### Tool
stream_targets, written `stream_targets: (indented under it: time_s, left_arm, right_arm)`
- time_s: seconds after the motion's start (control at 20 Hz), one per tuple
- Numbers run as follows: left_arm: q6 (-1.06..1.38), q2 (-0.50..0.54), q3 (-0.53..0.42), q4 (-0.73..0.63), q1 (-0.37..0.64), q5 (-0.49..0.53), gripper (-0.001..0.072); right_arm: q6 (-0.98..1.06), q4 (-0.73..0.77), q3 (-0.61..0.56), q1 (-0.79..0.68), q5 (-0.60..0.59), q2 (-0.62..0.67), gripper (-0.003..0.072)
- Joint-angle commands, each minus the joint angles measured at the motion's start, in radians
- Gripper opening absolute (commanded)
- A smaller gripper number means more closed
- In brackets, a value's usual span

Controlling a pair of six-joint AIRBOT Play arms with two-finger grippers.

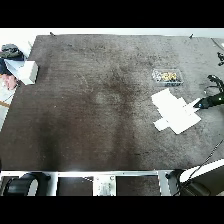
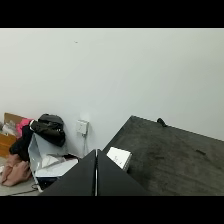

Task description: Fold the box and place the chain.

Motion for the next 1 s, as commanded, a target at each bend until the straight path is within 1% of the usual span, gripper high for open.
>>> stream_targets:
  time_s: [0.0, 0.1, 0.15, 0.2, 0.3, 0.4, 0.5, 0.6, 0.65, 0.75, 0.85, 0.95]
  left_arm:
    - [0.0, 0.0, 0.001, 0.0, 0.0, 0.0, 0.001]
    - [0.0, 0.0, 0.001, 0.0, 0.0, 0.0, 0.001]
    - [0.0, 0.0, 0.001, 0.0, 0.0, 0.0, 0.001]
    - [0.0, 0.0, 0.001, 0.0, 0.0, 0.0, 0.0011]
    - [0.0, 0.0, 0.001, 0.0, 0.0, 0.0, 0.001]
    - [0.0, 0.0, 0.001, 0.0, 0.0, 0.0, 0.001]
    - [0.0, 0.0, 0.001, 0.0, 0.0, 0.0, 0.001]
    - [0.0, 0.0, 0.001, 0.0, 0.0, 0.0, 0.0011]
    - [0.0, 0.0, 0.001, 0.0, 0.0, 0.0, 0.001]
    - [0.0, 0.0, 0.001, 0.0, 0.0, 0.0, 0.001]
    - [0.0, 0.0, 0.001, 0.0, 0.0, 0.0, 0.001]
    - [0.0, 0.0, 0.001, 0.0, 0.0, 0.0, 0.0011]
  right_arm:
    - [-0.007, 0.033, 0.001, 0.0, 0.111, -0.02, 0.0326]
    - [-0.007, 0.034, 0.001, 0.0, 0.138, -0.02, 0.0324]
    - [-0.007, 0.033, 0.001, 0.0, 0.164, -0.02, 0.0198]
    - [-0.007, 0.034, 0.001, 0.0, 0.179, -0.02, 0.015]
    - [-0.007, 0.051, 0.001, 0.0, 0.24, -0.02, 0.001]
    - [-0.004, 0.111, 0.001, 0.0, 0.3, -0.02, 0.0008]
    - [0.062, 0.237, -0.002, 0.0, 0.345, -0.02, 0.0006]
    - [0.116, 0.366, -0.035, 0.009, 0.363, -0.006, 0.0006]
    - [0.12, 0.401, -0.072, 0.022, 0.352, 0.014, 0.0006]
    - [0.117, 0.416, -0.162, 0.066, 0.316, 0.068, 0.0006]
    - [0.117, 0.454, -0.273, 0.123, 0.261, 0.137, 0.0006]
    - [0.112, 0.586, -0.406, 0.18, 0.175, 0.213, 0.0006]
